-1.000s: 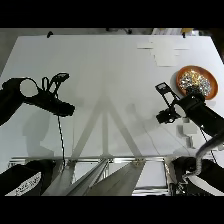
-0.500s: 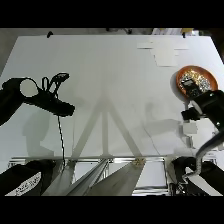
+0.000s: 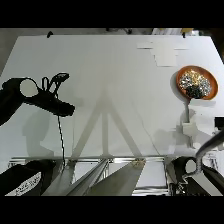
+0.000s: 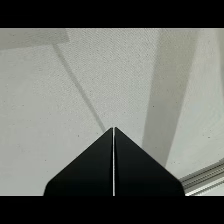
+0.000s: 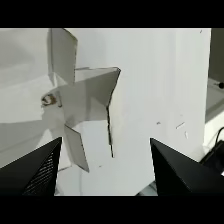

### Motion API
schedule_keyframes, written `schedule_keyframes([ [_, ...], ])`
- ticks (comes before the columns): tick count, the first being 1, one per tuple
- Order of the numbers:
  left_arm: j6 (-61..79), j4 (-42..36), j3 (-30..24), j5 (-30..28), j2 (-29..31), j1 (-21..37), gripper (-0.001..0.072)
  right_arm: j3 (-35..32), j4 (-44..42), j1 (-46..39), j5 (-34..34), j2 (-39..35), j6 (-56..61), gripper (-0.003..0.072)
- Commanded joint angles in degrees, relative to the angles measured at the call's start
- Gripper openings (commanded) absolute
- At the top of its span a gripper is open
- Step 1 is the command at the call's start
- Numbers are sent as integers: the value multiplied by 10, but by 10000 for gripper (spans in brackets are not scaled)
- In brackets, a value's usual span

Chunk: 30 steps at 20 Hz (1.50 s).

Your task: Fold the box and place the chain.

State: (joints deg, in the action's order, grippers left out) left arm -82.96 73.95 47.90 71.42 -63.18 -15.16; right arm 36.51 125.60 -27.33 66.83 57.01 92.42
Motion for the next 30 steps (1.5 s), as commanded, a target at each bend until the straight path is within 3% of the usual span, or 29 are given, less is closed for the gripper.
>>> schedule_keyframes([
  [1,0,0,0,0,0,1,8,0,-2,-39,-17,28,-10,527],
  [5,0,0,0,0,0,0,8,0,24,-39,-36,63,6,295],
  [9,0,0,0,0,0,0,8,2,57,-39,-42,113,30,254],
  [12,0,0,0,0,0,0,8,5,51,-38,-45,122,35,20],
  [17,0,0,0,0,0,1,8,5,-55,25,-28,59,-26,20],
  [22,0,0,0,0,0,0,8,-5,-285,134,-30,-60,-88,18],
  [25,0,0,0,0,0,0,8,-54,-397,210,-57,-128,-86,18],
  [30,0,0,0,0,0,1,8,-122,-444,363,-102,-187,-5,19],
])
